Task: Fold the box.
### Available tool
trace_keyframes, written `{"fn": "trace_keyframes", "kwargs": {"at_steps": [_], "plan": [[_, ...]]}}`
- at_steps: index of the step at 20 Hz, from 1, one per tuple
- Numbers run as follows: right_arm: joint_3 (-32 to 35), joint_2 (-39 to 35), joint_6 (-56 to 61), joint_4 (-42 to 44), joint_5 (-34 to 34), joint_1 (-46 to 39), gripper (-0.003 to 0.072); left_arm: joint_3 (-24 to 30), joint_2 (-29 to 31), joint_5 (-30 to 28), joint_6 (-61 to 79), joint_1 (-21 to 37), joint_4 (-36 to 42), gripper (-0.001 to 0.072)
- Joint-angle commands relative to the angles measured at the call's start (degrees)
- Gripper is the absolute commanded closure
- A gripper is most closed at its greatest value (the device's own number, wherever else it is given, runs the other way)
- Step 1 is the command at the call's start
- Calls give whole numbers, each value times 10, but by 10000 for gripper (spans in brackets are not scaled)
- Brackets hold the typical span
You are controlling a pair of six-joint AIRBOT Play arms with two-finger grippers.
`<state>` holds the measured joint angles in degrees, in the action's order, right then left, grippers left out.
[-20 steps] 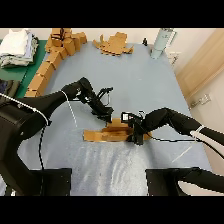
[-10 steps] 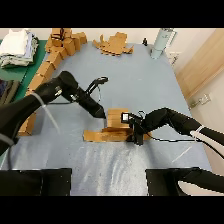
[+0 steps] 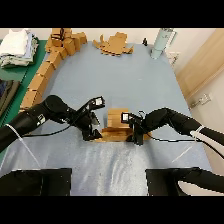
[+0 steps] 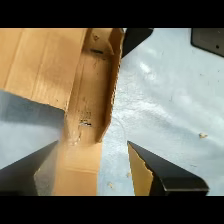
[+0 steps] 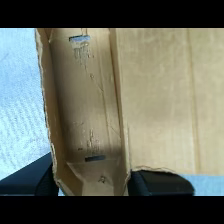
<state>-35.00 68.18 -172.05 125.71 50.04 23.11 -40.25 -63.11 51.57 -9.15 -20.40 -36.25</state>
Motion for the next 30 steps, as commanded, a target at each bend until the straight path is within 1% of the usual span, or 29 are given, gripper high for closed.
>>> {"fn": "trace_keyframes", "kwargs": {"at_steps": [1, 4, 8, 9, 11, 12, 15, 16, 17, 23, 27, 30], "plan": [[0, 0, 0, 0, 0, 0, 215, 28, -12, -31, 131, -3, 37, 63], [0, 0, 0, 0, 0, 0, 215, 28, -35, -38, 163, -3, 36, 64], [0, 0, 0, 0, 0, 0, 215, 28, -56, -74, 162, -22, 40, 66], [0, 0, 0, 0, 0, 0, 215, 28, -61, -89, 163, -28, 46, 78], [0, 0, 0, 0, 0, 0, 215, 28, -73, -109, 163, -35, 56, 312], [0, 0, 0, 0, 0, 0, 215, 27, -77, -109, 162, -36, 56, 371], [0, 0, 0, 0, 0, 0, 215, 27, -79, -106, 162, -43, 69, 370], [0, 0, 0, 0, 0, 0, 215, 27, -79, -105, 162, -45, 81, 429], [0, 0, 0, 0, 0, 0, 215, 27, -79, -105, 163, -46, 87, 550], [0, 0, 0, 0, 0, 0, 215, 27, -79, -111, 163, -50, 108, 546], [0, 0, 0, 0, 0, 0, 215, 27, -84, -117, 190, -55, 161, 546], [0, 0, 0, 0, 0, 0, 215, 27, -97, -123, 200, -66, 170, 545]]}}
